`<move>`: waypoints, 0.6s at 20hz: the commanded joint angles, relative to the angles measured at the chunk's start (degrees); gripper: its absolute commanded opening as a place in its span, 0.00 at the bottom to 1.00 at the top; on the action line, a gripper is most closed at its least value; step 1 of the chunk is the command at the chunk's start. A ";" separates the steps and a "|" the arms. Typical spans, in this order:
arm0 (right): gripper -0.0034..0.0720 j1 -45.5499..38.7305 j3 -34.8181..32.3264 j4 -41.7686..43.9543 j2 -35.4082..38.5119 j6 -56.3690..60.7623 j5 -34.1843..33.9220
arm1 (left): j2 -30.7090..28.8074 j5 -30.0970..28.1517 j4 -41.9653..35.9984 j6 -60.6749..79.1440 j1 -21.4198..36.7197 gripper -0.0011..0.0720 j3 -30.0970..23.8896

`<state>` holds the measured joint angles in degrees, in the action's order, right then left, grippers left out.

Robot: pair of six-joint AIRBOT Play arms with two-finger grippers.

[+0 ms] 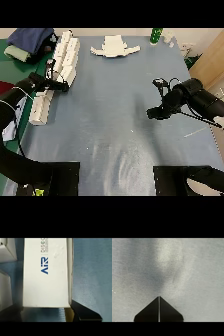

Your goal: Fold the box.

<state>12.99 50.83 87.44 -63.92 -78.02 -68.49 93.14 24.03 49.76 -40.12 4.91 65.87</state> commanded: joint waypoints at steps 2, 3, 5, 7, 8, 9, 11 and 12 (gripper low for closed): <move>0.07 -0.04 0.04 0.00 -0.04 0.00 0.02 | 3.61 0.09 0.00 -0.44 -0.26 0.66 5.46; 0.07 -0.04 0.04 0.00 -0.02 0.00 0.04 | 3.65 -0.11 0.02 -0.39 -0.26 0.66 5.57; 0.07 -0.04 0.04 0.00 -0.04 0.00 0.04 | 3.67 -0.33 1.11 -0.37 -0.22 0.66 5.60; 0.07 -0.04 0.04 0.00 -0.04 0.00 0.04 | 3.67 -1.42 1.77 -0.35 -0.22 0.66 5.60; 0.07 -0.04 0.04 0.00 -0.04 0.00 0.04 | 3.67 -1.66 1.77 -0.22 -0.24 0.66 5.60; 0.07 -0.04 0.04 0.00 -0.04 0.00 0.02 | 3.72 -1.55 1.77 -0.17 -0.22 0.66 5.60; 0.07 -0.04 0.04 0.00 -0.04 0.00 0.02 | 3.78 -0.90 1.73 -0.20 -0.24 0.66 5.57; 0.07 -0.04 0.04 0.00 -0.04 0.00 0.02 | 3.78 -0.52 1.49 -0.26 -0.26 0.66 5.57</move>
